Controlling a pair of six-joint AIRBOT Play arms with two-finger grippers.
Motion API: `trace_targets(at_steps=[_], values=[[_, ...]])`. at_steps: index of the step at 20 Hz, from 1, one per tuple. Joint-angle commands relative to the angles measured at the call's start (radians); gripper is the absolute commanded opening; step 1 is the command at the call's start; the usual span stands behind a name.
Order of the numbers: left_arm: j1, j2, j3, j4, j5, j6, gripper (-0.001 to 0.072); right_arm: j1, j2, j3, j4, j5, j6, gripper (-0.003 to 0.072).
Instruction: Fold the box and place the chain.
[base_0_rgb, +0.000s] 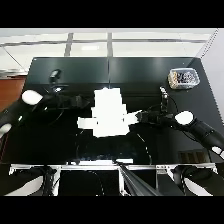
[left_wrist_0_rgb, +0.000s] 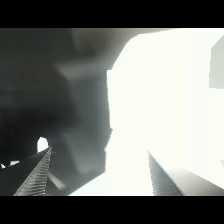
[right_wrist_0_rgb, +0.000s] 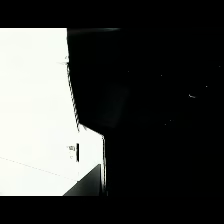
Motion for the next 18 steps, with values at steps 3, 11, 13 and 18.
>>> trace_targets(at_steps=[3, 11, 13, 18], values=[[0.001, -0.423, 0.32, -0.114, -0.488, 0.089, 0.0708, 0.001, 0.001, 0.0, -0.003, 0.006, -0.001, 0.0014], [-0.052, -0.636, 0.537, -0.181, -0.763, 0.249, 0.0555, 0.001, 0.001, 0.0, -0.003, 0.051, -0.002, 0.0014], [-0.071, -0.685, 0.594, -0.175, -0.868, 0.276, 0.0422, 0.001, 0.001, 0.0, -0.004, 0.053, -0.002, 0.0014], [-0.088, -0.717, 0.634, -0.083, -0.939, 0.295, 0.0287, 0.001, 0.001, 0.0, -0.004, 0.053, -0.002, 0.0014]])
